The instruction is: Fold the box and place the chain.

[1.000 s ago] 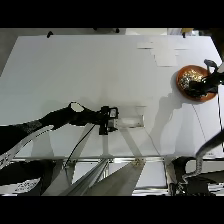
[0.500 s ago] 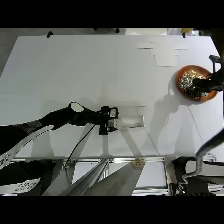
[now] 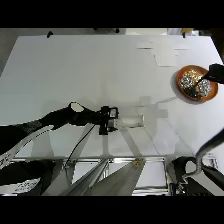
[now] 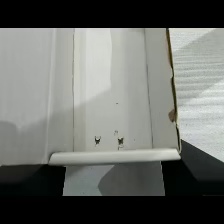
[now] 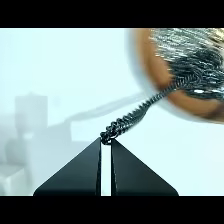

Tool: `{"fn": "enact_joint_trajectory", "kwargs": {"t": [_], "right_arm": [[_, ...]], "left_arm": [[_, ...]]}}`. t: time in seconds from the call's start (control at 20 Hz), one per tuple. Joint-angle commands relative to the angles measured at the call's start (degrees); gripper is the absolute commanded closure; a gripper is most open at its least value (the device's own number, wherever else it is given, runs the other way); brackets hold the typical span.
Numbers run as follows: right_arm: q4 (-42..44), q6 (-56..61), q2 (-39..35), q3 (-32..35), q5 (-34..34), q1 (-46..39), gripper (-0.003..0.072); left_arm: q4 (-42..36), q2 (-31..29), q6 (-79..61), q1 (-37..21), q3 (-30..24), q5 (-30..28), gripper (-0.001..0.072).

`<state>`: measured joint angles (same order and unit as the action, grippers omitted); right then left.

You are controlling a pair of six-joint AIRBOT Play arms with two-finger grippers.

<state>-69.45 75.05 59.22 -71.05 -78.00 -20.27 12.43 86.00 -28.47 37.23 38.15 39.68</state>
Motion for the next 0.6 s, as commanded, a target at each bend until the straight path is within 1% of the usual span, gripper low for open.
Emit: {"fn": "enact_joint_trajectory", "kwargs": {"t": [0.0, 0.1, 0.3, 0.4, 0.55], "right_arm": [[5.5, -1.2, -7.5, 0.0, -3.7, 2.8, 0.067], [6.9, -1.3, -9.9, 0.0, -5.1, 7.1, 0.067], [6.8, -1.4, -12.7, 0.0, -9.4, 16.6, 0.067], [6.5, -1.4, -13.6, 0.0, -11.2, 20.1, 0.067], [6.8, -0.1, -15.1, 0.1, -11.8, 23.9, 0.067]], "left_arm": [[0.0, 0.0, 0.0, 0.0, 0.0, 0.0, 0.0502], [0.0, 0.0, 0.0, 0.0, 0.0, 0.0, 0.0502], [0.0, 0.0, 0.0, 0.0, 0.0, 0.0, 0.0502], [0.0, 0.0, 0.0, 0.0, 0.0, 0.0, 0.0502], [0.0, 0.0, 0.0, 0.0, 0.0, 0.0, 0.0502]]}}
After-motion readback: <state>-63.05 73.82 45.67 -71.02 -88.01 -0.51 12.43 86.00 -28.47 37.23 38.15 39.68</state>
